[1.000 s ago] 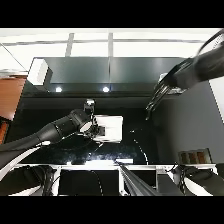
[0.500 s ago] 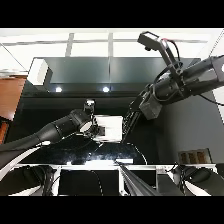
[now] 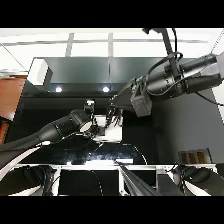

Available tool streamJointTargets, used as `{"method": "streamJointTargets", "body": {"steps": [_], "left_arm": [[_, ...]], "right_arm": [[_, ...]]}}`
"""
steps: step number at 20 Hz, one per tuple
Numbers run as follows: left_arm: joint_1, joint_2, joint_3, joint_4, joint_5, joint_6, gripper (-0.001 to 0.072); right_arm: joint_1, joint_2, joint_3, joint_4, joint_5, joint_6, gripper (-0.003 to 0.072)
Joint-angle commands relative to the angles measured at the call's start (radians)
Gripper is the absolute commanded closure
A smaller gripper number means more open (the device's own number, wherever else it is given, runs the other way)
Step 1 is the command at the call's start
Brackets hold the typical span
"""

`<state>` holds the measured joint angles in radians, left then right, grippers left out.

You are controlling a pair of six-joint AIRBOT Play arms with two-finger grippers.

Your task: Fold the box and place the chain.

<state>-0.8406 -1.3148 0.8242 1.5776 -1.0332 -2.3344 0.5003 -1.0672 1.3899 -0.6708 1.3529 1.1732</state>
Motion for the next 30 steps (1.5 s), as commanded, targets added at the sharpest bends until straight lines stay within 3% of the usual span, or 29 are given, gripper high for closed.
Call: {"method": "streamJointTargets", "body": {"steps": [1, 11, 17, 22, 26, 30], "left_arm": [[-0.001, 0.0, 0.001, 0.0, 0.0, 0.0, 0.068], [0.0, 0.0, 0.001, -0.005, 0.0, 0.0, 0.068], [-0.001, 0.0, 0.001, -0.01, 0.0, 0.0, 0.068], [0.0, 0.0, 0.001, -0.016, 0.0, 0.0, 0.068], [0.0, 0.0, 0.001, -0.016, 0.0, 0.0, 0.068], [0.0, 0.0, 0.001, -0.016, 0.0, 0.0, 0.068]], "right_arm": [[0.001, 0.0, 0.0, 0.031, -0.064, -0.015, 0.0665], [0.001, -0.002, 0.0, 0.075, -0.124, -0.045, 0.0665], [0.001, -0.006, -0.007, 0.021, -0.083, -0.028, 0.0665], [0.002, -0.01, -0.156, -0.029, -0.087, -0.022, 0.0664], [0.058, -0.014, -0.298, -0.017, -0.186, -0.021, 0.0664], [0.124, -0.058, -0.323, -0.023, -0.238, -0.02, 0.0664]]}}
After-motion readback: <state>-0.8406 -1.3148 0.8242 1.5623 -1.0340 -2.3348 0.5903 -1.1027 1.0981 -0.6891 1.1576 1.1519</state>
